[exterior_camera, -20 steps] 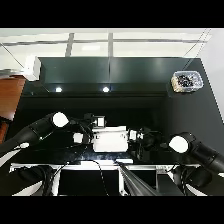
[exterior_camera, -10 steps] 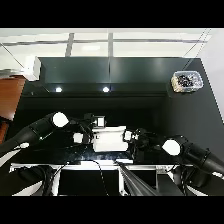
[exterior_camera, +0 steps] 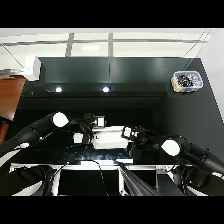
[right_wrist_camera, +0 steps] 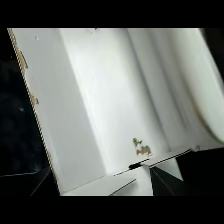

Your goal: Fold the box and place the chain.

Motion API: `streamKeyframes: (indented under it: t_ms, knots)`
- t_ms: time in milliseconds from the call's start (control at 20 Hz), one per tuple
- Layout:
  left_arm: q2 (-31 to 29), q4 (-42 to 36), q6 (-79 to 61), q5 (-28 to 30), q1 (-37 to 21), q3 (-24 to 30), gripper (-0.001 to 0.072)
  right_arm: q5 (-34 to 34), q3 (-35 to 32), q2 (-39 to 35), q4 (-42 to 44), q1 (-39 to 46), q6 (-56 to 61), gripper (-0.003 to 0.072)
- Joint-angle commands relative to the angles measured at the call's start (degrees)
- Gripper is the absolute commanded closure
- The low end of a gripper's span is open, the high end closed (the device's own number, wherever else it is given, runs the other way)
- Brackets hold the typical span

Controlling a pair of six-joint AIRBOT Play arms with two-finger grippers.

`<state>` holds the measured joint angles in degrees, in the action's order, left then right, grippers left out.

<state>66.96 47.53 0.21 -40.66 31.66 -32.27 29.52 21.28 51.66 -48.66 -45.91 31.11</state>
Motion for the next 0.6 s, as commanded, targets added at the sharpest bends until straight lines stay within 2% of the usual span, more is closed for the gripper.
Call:
streamKeyframes:
  t_ms: [0, 200, 300, 550]
  knots:
    - [0.0, 0.0, 0.0, 0.0, 0.0, 0.0, 0.0677, -0.5, 1.5, 0.0, -1.1, 0.0, 0.2, -0.0019]
    - [0.0, 0.0, 0.0, 0.0, 0.0, 0.0, 0.0677, -0.1, 3.0, 0.0, -3.9, 0.0, 0.0, -0.0019]
    - [0.0, 0.0, 0.0, 0.0, 0.0, 0.0, 0.0677, -0.4, 3.0, 0.0, -8.9, 0.6, 0.2, -0.0018]
    - [0.0, 0.0, 0.0, 0.0, 0.0, 0.0, 0.0677, -1.8, 3.2, 0.0, -8.8, 1.8, 0.2, -0.0018]
